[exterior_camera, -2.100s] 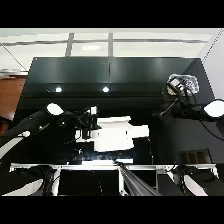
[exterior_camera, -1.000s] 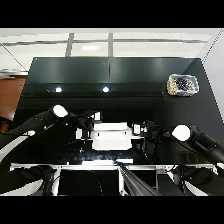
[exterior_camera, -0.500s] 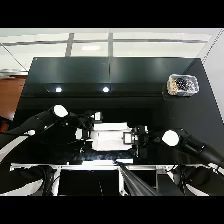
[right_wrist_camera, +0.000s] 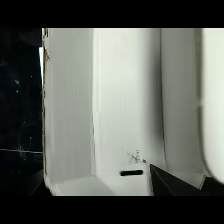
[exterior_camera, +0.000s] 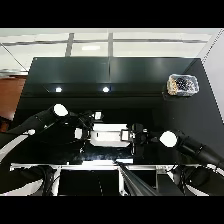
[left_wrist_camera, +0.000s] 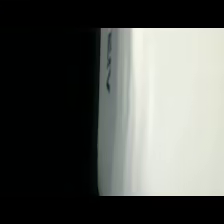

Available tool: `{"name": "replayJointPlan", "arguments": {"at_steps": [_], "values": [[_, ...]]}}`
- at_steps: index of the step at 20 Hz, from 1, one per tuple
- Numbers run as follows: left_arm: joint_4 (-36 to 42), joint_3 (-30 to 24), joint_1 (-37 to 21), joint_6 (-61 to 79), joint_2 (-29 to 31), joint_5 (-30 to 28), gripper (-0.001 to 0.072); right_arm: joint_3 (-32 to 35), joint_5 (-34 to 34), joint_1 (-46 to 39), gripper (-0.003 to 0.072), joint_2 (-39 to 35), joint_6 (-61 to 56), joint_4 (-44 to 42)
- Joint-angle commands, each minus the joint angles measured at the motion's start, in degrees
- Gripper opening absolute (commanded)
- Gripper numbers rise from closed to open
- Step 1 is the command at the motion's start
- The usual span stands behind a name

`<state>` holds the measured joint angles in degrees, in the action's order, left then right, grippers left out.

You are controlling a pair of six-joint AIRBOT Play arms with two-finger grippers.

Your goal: Fold the box and place the chain.

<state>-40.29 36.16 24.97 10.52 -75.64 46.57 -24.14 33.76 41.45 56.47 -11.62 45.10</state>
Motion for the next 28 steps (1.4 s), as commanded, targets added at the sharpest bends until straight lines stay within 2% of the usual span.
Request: {"name": "replayJointPlan", "arguments": {"at_steps": [1,8,16,20,23,25,28], "values": [[0.2,0.1,0.0,-0.6,0.0,0.0,0.0033,-1.3,-1.5,-0.6,0.0706,-1.0,-6.8,2.5],[0.2,0.1,0.0,-0.6,0.0,0.0,0.0032,-1.7,-1.7,-5.7,0.0706,-3.5,-8.3,3.6],[0.2,0.1,0.0,-0.6,0.0,0.0,0.0032,-1.7,-3.0,-5.5,0.0706,-3.3,-1.6,2.9],[0.2,0.1,0.0,-0.6,0.0,0.0,0.0032,-1.8,-3.3,-5.5,0.0706,-0.3,6.2,-3.3],[0.2,0.1,0.0,-0.6,0.0,0.0,0.0033,-3.0,-4.5,-6.7,0.0706,0.8,7.6,-3.4],[0.2,0.1,0.0,-0.6,0.0,-0.1,0.0032,-3.8,-3.8,-9.0,0.0706,0.9,8.0,-6.6],[0.2,0.1,0.0,-0.6,0.0,0.0,0.0032,-3.8,3.4,-11.0,0.0706,2.7,17.4,-16.5]]}}
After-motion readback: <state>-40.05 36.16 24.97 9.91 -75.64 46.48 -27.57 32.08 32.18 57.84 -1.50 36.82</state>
